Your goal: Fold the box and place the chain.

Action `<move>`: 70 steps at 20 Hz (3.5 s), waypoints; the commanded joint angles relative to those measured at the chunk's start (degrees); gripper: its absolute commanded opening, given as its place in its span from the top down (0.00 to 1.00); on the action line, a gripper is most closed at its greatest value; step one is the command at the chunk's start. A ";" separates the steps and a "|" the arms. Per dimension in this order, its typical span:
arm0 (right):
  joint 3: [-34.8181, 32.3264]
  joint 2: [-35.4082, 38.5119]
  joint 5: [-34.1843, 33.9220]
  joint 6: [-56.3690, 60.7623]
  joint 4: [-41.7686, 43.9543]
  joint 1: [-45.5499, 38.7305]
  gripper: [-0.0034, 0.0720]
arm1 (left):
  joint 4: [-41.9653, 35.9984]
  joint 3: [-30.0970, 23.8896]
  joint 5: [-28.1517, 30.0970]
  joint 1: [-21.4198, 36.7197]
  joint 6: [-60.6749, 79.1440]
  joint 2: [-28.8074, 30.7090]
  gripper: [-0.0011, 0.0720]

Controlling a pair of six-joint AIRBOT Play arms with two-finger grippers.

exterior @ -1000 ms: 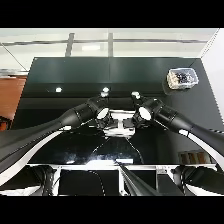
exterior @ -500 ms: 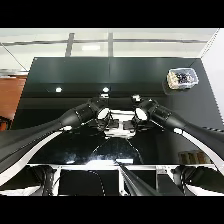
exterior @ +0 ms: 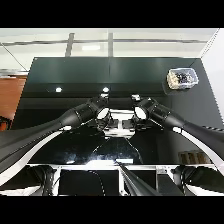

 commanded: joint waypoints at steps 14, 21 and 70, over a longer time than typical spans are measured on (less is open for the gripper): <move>1.11 -0.09 -1.68 2.01 -0.90 0.07 0.93 | -0.11 0.02 -0.02 0.04 0.15 -0.02 0.95; 1.11 -0.09 -2.40 2.01 -0.83 0.07 0.94 | -0.11 0.02 -0.02 0.04 0.15 -0.02 0.95; 47.06 -31.30 0.28 -11.82 12.26 -51.98 0.49 | -0.09 0.02 -0.02 0.04 0.15 -0.02 0.95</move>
